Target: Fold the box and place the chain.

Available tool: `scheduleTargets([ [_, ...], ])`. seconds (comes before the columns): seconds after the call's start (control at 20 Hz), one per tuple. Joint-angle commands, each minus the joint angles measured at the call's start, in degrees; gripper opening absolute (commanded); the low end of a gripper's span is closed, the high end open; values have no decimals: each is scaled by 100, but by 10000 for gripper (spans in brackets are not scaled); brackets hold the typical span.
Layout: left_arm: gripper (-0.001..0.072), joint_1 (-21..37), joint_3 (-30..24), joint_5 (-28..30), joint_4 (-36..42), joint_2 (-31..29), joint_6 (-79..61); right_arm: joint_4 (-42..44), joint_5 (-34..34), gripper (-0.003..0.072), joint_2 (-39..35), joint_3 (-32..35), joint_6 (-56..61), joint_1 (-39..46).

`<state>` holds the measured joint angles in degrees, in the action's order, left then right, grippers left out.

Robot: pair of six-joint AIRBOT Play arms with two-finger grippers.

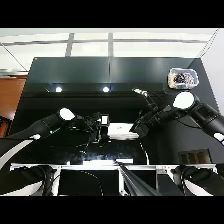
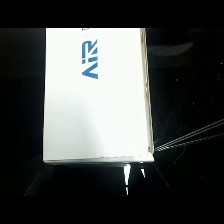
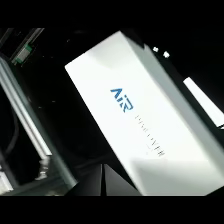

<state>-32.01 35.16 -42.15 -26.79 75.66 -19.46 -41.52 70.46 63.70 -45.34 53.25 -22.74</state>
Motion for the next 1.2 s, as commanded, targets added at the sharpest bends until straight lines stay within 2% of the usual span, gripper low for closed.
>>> scheduleTargets([
  [0.0,369,-2,-4,2,0,4,-2,1128,-177,13,37,514,861,55],
  [0.1,369,-2,-4,2,0,4,-2,1609,-699,13,160,776,820,22],
  [0.3,369,-2,-4,0,0,4,-2,1600,-1346,13,474,800,876,-2],
  [0.55,369,-2,-4,0,0,4,-2,1351,-1333,13,809,800,1023,-81],
  [1.15,370,-2,-4,0,0,4,-2,1082,-1611,13,811,800,1104,-144],
])
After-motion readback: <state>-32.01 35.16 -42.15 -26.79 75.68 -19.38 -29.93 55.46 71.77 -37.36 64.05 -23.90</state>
